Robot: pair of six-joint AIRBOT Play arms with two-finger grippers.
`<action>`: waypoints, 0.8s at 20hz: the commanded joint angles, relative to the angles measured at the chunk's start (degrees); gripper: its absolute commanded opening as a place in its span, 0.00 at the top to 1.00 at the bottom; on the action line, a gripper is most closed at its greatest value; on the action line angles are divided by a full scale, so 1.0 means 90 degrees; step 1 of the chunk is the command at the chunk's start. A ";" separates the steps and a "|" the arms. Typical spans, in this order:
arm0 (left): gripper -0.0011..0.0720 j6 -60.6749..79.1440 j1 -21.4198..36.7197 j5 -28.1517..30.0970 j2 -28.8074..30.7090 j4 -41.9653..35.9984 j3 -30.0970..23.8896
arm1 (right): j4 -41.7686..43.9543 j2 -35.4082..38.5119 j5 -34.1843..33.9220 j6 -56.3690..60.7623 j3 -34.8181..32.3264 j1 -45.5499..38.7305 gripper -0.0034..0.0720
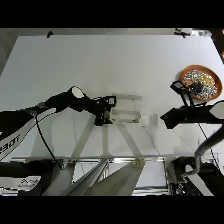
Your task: Fold the box and place the chain.
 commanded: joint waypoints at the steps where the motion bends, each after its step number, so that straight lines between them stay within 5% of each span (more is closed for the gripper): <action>1: 0.49 0.0002 0.0000 0.0000 0.0005 0.0005 -0.0002 | -0.0673 0.0085 0.0112 0.1749 -0.0338 -0.0571 0.94; 12: 0.49 0.0000 0.0000 0.0002 0.0005 0.0002 -0.0002 | 0.0702 -0.1921 -0.1695 0.1326 -0.0823 0.0629 0.95; 16: 0.49 0.0002 0.0000 0.0002 0.0005 0.0002 -0.0002 | 0.0986 -0.1936 -0.1950 0.1217 -0.0816 0.0816 0.95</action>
